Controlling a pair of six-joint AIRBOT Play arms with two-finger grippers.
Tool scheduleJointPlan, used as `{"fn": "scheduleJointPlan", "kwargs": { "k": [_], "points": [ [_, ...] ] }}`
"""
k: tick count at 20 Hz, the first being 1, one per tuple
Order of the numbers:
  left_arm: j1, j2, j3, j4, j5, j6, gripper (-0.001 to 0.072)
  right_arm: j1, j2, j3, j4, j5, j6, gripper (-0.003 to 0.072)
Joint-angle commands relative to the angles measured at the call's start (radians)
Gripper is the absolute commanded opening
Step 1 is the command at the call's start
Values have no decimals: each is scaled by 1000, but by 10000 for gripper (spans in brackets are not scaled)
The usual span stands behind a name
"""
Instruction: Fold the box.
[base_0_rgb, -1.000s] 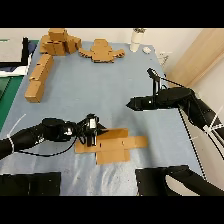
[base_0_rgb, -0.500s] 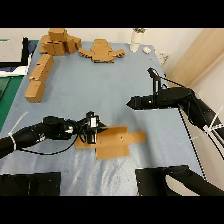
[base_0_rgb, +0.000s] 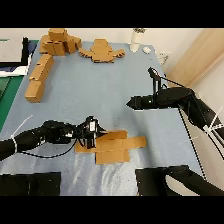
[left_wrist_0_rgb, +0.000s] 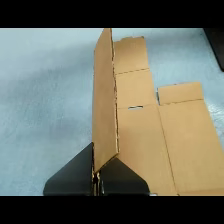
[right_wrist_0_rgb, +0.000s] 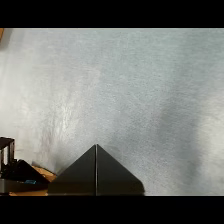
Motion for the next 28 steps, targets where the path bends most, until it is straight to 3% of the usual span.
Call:
{"fn": "scheduleJointPlan", "kwargs": {
  "k": [1, 13, 28],
  "points": [
    [0, -2, -3, 9, -19, -29, 16, 0, 1, 0, 4, 0, 0, 3],
    [0, 6, -3, 24, -89, -237, 16, 0, 0, 0, 3, -2, 0, 3],
    [0, 6, -2, 24, -88, -240, 17, 0, -14, 0, -57, -71, 34, 4]
  ]
}}
